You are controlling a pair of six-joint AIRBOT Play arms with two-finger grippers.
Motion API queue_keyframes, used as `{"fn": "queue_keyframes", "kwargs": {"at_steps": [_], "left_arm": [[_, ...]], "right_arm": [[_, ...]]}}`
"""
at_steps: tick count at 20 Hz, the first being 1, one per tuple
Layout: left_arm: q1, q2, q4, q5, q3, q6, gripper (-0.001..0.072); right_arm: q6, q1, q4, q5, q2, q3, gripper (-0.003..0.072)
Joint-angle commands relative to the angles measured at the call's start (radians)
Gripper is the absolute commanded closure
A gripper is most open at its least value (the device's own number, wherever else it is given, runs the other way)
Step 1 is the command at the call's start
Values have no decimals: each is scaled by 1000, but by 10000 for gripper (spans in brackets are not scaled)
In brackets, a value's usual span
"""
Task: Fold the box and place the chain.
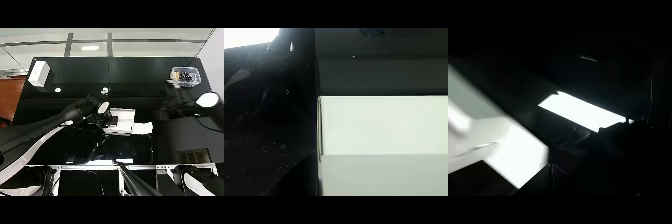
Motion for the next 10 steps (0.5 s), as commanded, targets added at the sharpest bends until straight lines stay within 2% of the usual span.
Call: {"fn": "queue_keyframes", "kwargs": {"at_steps": [1, 3, 5, 8, 10], "left_arm": [[1, 0, 2, -2, 1, 0, 682], [1, 0, 2, -2, 1, -1, 682], [1, 0, 2, -1, 1, 0, 682], [1, 0, 2, -2, 1, 0, 682], [1, 0, 2, -2, 1, -1, 682]], "right_arm": [[343, -271, -2, -37, -5, -111, 672], [208, -280, 158, 28, -63, -181, 673], [147, -212, 218, 61, -138, -207, 672], [60, -43, 341, 32, -221, -207, 672], [31, 50, 414, -21, -233, -206, 672]]}}
